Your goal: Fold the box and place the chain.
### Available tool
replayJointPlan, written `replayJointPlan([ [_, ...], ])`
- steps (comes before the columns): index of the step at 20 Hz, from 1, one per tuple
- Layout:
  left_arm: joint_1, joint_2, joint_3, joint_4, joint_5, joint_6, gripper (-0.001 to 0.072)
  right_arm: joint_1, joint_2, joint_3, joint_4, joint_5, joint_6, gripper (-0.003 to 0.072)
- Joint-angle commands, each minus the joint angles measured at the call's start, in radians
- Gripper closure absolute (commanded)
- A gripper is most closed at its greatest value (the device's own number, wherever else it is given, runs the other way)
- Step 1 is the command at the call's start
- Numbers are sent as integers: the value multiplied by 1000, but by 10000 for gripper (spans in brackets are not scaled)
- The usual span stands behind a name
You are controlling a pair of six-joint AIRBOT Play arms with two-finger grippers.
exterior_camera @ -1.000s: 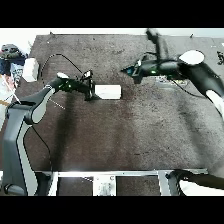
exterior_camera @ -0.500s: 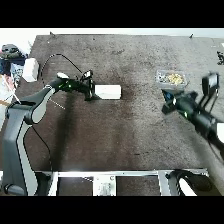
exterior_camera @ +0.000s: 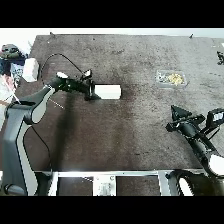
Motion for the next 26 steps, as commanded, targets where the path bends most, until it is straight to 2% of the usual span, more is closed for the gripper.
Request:
replayJointPlan([
  [1,29,53,2,-40,-13,-71,698,-1,18,-16,-1,-16,0,672],
  [7,171,327,1,-67,110,-401,703,-1,18,-16,-1,-19,0,673],
  [9,231,433,-8,-60,201,-483,703,-1,18,-16,-1,-19,0,672],
  [12,323,610,-89,5,400,-596,703,-1,18,-16,-1,-19,0,672],
  [14,391,730,-196,71,509,-660,703,-1,18,-16,-1,-19,0,672],
  [15,429,788,-261,93,524,-674,703,-1,18,-16,-1,-19,0,672],
  [21,747,1102,-741,128,526,-694,703,-1,18,-16,-1,-19,0,673],
  [23,851,1147,-866,139,531,-700,703,-1,18,-16,-1,-19,0,672],
  [26,943,1145,-978,182,543,-666,703,-1,18,-16,-1,-19,0,672],
])
